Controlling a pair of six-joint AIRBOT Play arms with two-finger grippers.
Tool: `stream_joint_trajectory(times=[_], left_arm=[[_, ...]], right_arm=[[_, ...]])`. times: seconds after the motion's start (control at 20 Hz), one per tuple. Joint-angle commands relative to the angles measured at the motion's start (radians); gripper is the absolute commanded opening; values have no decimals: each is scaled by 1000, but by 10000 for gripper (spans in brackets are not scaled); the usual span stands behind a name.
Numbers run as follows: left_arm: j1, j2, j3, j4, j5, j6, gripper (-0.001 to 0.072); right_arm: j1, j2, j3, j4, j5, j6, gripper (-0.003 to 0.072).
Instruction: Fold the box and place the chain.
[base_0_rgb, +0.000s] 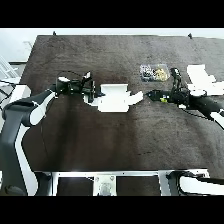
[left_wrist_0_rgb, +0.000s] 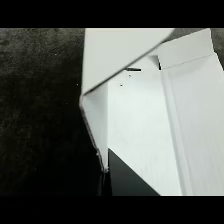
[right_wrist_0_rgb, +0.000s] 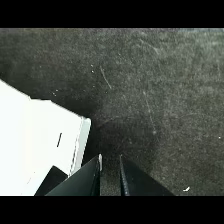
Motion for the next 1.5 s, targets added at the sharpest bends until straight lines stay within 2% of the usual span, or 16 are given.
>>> stream_joint_trajectory(times=[0.0, 0.15, 0.4, 0.55, 0.7, 0.75, 0.8, 0.85, 0.9, 1.05, 1.2, 1.45], left_arm=[[0, -3, 0, -5, -20, 12, 19], [0, -2, 2, -6, -19, 11, 20], [0, -2, 2, -18, -16, 11, 21], [0, -2, 2, -19, -19, 11, 21], [0, -2, 2, -21, -18, 11, 21], [0, -2, 1, -21, -18, 11, 21], [0, -2, 1, -21, -17, 11, 21], [0, -2, 2, -21, -18, 11, 21], [0, -2, 2, -21, -18, 11, 21], [0, -2, 2, -21, -17, 11, 21], [0, -2, 1, -21, -17, 11, 21], [0, -2, 2, -21, -17, 11, 21]], right_arm=[[-1, 7, 0, 13, 2, -31, 148], [-1, 8, 0, 17, 2, -60, 147], [3, 31, 0, 130, 26, -224, 148], [23, 93, -4, 145, 83, -350, 147], [39, 199, -67, 211, 101, -486, 141], [48, 219, -92, 211, 102, -502, 170], [64, 222, -116, 211, 105, -529, 330], [87, 219, -137, 199, 105, -585, 574], [121, 215, -153, 173, 105, -670, 609], [246, 197, -163, 53, 62, -872, 609], [355, 164, -163, -37, -54, -893, 608], [426, 116, -162, -60, -144, -893, 608]])
